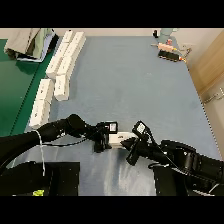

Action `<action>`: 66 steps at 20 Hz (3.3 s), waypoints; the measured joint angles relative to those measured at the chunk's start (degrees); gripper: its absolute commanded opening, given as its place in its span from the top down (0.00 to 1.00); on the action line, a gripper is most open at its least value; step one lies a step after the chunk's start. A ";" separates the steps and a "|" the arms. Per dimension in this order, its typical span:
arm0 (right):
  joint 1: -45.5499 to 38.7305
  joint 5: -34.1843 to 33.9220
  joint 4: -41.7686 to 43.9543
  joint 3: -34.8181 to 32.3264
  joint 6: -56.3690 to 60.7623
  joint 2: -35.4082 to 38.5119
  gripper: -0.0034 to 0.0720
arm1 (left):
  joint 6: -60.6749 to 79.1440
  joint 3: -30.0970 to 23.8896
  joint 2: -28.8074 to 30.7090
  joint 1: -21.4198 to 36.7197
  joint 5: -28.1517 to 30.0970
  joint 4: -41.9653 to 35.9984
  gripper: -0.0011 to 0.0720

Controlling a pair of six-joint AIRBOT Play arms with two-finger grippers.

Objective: Fold the box.

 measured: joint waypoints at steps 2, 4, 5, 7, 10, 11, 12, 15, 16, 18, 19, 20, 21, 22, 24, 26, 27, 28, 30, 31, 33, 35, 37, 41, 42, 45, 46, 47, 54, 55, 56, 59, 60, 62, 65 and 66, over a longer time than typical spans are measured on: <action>0.00 -0.20 0.48 -0.72 0.11 0.00 0.95 | 0.00 0.00 0.02 0.00 0.00 0.00 0.29; 0.00 -0.26 0.85 -1.31 0.48 0.00 0.95 | 0.00 0.00 0.02 0.00 0.00 0.00 0.29; 0.00 -0.39 0.87 -1.51 0.61 0.00 0.95 | 0.00 0.00 0.00 0.00 0.00 0.00 0.29; 0.00 -0.37 0.96 -1.73 0.90 -0.13 0.95 | 0.00 0.00 0.00 0.00 0.00 0.00 0.29; 0.02 -0.66 1.14 -1.84 1.53 -1.53 0.95 | 0.02 0.00 0.00 0.00 0.00 0.02 0.29; 0.02 -0.68 1.31 -1.79 1.62 -2.10 0.95 | 0.04 0.00 0.00 0.00 0.00 0.04 0.29; 0.02 -0.96 1.42 -1.84 1.73 -2.58 0.95 | 0.07 0.00 0.00 0.00 0.00 0.07 0.29; 0.02 -1.11 1.75 -1.88 1.95 -2.84 0.95 | 0.07 0.00 0.00 0.00 0.00 0.07 0.29; 0.04 -1.01 1.77 -1.92 1.97 -2.51 0.95 | 0.04 0.00 0.00 0.00 0.00 0.04 0.29; 0.04 -0.20 1.79 -1.99 1.99 -1.07 0.95 | 0.00 0.00 0.00 0.00 -0.02 0.00 0.29; 0.04 0.11 1.73 -2.12 2.01 -0.07 0.95 | 0.00 0.00 0.00 0.00 -0.02 0.00 0.29; 0.07 0.00 1.20 -2.12 2.01 0.90 0.95 | -0.02 0.00 0.00 0.00 -0.02 -0.02 0.29; 0.04 -0.04 0.46 -2.12 2.05 1.95 0.95 | -0.09 0.00 0.00 0.00 -0.04 -0.07 0.29; 0.04 -1.60 -0.42 -2.08 2.05 2.71 0.95 | -0.11 0.00 0.00 0.00 -0.02 -0.07 0.29; -0.04 -3.78 -2.05 -2.01 2.05 3.48 0.95 | -0.11 0.00 0.00 0.00 -0.02 -0.04 0.29; -0.22 -5.46 -3.72 -1.97 2.05 3.21 0.95 | -0.09 0.00 0.00 0.00 -0.02 -0.04 0.29; -0.46 -6.01 -4.59 -1.97 2.01 2.60 0.95 | -0.07 0.00 0.00 0.00 -0.02 -0.04 0.29; -0.87 -6.62 -5.29 -1.99 1.99 1.86 0.95 | -0.07 0.00 0.00 0.00 -0.02 -0.04 0.29; -1.75 -8.48 -6.51 -1.97 1.92 -0.20 0.95 | -0.04 0.00 0.00 0.00 -0.02 -0.04 0.29; -2.16 -9.35 -6.91 -1.99 1.77 -1.40 0.95 | -0.04 0.00 0.00 0.00 -0.02 -0.02 0.29; -2.75 -10.86 -7.45 -1.97 1.64 -3.65 0.95 | -0.02 0.00 0.00 0.00 -0.02 -0.02 0.29; -2.97 -11.82 -7.76 -1.97 1.53 -5.55 0.95 | -0.02 0.00 0.00 0.00 -0.02 -0.02 0.29; -3.15 -12.81 -7.96 -1.95 1.51 -6.82 0.95 | 0.00 0.00 0.00 0.00 -0.02 0.00 0.29; -3.26 -13.38 -8.00 -2.23 1.49 -7.91 0.95 | 0.02 0.00 0.00 0.00 0.00 0.02 0.29; -3.26 -13.49 -8.00 -2.38 1.49 -8.00 0.95 | 0.00 0.00 0.00 0.00 0.00 0.02 0.29; -3.21 -13.60 -7.72 -2.73 1.49 -8.22 0.95 | 0.00 0.00 0.00 0.00 0.00 0.02 0.29; -3.21 -13.51 -7.56 -2.73 1.49 -8.26 0.95 | 0.02 0.00 0.00 0.00 0.00 0.02 0.29; -3.19 -13.51 -7.45 -2.80 1.49 -8.28 0.95 | 0.00 0.00 0.00 0.00 0.00 0.02 0.29; -3.15 -12.83 -6.86 -2.95 1.49 -8.20 0.95 | 0.02 0.00 0.00 0.00 0.00 0.02 0.29; -3.15 -12.61 -6.86 -2.93 1.51 -7.96 0.95 | 0.00 0.00 0.00 0.00 0.00 0.02 0.29; -3.15 -12.13 -6.86 -2.82 1.49 -7.48 0.95 | 0.00 0.00 0.00 0.00 0.00 0.02 0.29; -3.41 -10.91 -6.84 -1.84 1.49 -5.16 0.95 | -0.02 0.00 0.00 0.00 -0.02 -0.02 0.29; -3.69 -11.76 -6.84 -1.27 1.51 -4.17 0.95 | -0.04 0.00 0.00 0.00 -0.02 -0.02 0.29; -4.68 -12.33 -6.82 -0.26 1.46 -2.25 0.95 | -0.02 0.00 0.00 0.00 -0.02 -0.02 0.29; -7.65 -7.45 -6.88 1.49 1.46 -0.85 0.95 | -0.02 0.00 0.00 0.00 -0.02 0.00 0.29; -9.01 -4.00 -7.28 2.34 1.44 -0.63 0.95 | -0.02 0.00 0.00 0.00 -0.02 0.00 0.29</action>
